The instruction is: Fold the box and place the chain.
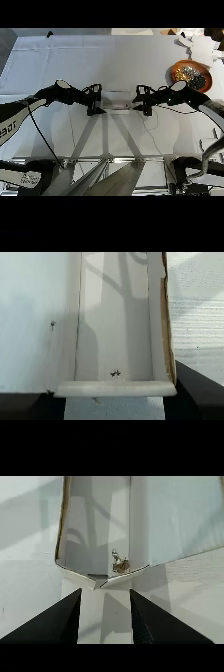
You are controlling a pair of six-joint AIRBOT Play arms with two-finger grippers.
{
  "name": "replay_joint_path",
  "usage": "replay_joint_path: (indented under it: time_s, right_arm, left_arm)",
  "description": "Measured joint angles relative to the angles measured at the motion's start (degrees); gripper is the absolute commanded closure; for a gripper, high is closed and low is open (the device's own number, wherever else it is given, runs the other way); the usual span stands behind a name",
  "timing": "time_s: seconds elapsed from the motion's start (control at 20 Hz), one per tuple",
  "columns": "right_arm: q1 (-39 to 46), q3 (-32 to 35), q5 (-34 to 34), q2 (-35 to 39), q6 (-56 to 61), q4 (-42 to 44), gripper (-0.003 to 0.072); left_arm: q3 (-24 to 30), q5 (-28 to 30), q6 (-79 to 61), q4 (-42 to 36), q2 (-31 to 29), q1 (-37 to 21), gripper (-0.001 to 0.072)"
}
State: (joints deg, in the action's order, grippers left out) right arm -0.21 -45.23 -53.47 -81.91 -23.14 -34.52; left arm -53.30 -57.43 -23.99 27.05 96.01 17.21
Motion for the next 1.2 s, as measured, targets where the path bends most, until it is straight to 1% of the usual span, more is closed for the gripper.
replay_joint_path:
  time_s: [0.05,0.1,0.15,0.25,0.55,0.6,0.65,0.7,0.75,0.8,0.85,0.9,0.95,1.0,1.2]
  right_arm:
    - [-0.02,0.0,0.09,-0.35,-0.42,0.76,0.0375]
    - [-0.02,0.0,0.09,-0.63,-0.72,1.75,0.042]
    - [-0.02,0.0,0.13,-0.94,-1.16,2.86,0.0444]
    - [-0.09,-0.02,-0.39,-1.51,-2.51,5.01,0.0472]
    - [-1.77,-0.02,-1.99,-3.13,-5.22,7.98,0.0475]
    - [-2.16,-0.02,-1.99,-3.37,-5.33,8.39,0.0461]
    - [-2.47,-0.02,-1.79,-3.56,-5.44,8.85,0.0383]
    - [-2.78,-0.02,-1.6,-3.76,-5.55,9.44,0.0273]
    - [-2.99,-0.02,-1.38,-3.87,-5.66,9.88,0.022]
    - [-3.13,-0.02,-1.2,-4.0,-5.68,10.27,0.0211]
    - [-3.23,-0.02,-1.14,-4.07,-5.77,10.56,0.0222]
    - [-3.3,-0.02,-1.07,-4.11,-5.77,10.78,0.0307]
    - [-3.37,-0.02,-1.07,-4.15,-5.84,10.93,0.0479]
    - [-3.43,-0.02,-1.18,-4.17,-5.84,10.95,0.067]
    - [-3.48,-0.02,-1.79,-4.13,-5.62,8.57,0.0677]
  left_arm:
    - [0.0,0.0,-0.02,0.0,0.0,0.0,0.0384]
    - [0.0,0.0,-0.02,0.0,0.0,0.0,0.0384]
    - [0.0,0.0,0.0,0.0,0.0,0.0,0.0384]
    - [0.0,0.0,-0.02,-0.02,0.0,0.0,0.0384]
    - [-0.02,-0.02,-0.07,0.09,0.0,0.0,0.0384]
    - [-0.02,-0.04,-0.07,0.11,0.0,0.0,0.0384]
    - [-0.02,-0.04,-0.07,0.13,0.0,0.0,0.0384]
    - [-0.02,-0.07,-0.07,0.13,0.0,0.0,0.0384]
    - [-0.02,-0.07,-0.11,0.13,0.0,0.0,0.0384]
    - [-0.02,-0.07,-0.11,0.13,0.0,0.0,0.0384]
    - [-0.02,-0.07,-0.09,0.11,0.0,0.0,0.0384]
    - [-0.02,-0.09,-0.09,0.11,0.0,0.0,0.0384]
    - [-0.02,-0.09,-0.04,0.09,0.0,0.0,0.0384]
    - [-0.02,-0.07,0.0,0.02,0.0,0.0,0.0384]
    - [-0.02,-0.04,0.02,-0.02,0.0,0.0,0.0384]
